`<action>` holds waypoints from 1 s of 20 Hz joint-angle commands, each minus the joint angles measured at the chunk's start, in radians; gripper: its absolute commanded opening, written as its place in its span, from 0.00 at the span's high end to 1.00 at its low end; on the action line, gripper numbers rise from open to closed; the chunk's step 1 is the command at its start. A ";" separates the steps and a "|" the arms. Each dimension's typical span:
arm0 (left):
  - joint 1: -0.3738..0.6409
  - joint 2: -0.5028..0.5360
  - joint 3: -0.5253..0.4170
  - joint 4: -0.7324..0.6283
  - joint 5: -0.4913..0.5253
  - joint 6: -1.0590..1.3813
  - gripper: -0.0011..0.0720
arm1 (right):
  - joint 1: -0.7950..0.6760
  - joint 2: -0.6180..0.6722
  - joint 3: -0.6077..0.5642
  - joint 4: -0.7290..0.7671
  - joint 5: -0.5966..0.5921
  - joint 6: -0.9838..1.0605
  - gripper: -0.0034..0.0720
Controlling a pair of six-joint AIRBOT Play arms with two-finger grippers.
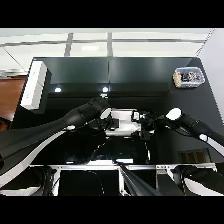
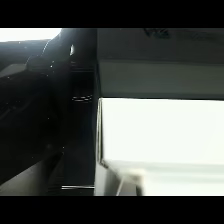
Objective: Fold the box and place the chain.
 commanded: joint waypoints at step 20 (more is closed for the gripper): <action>0.008 -0.012 0.008 0.019 0.018 -0.026 0.49 | 0.001 -0.001 0.000 0.000 0.002 0.000 0.40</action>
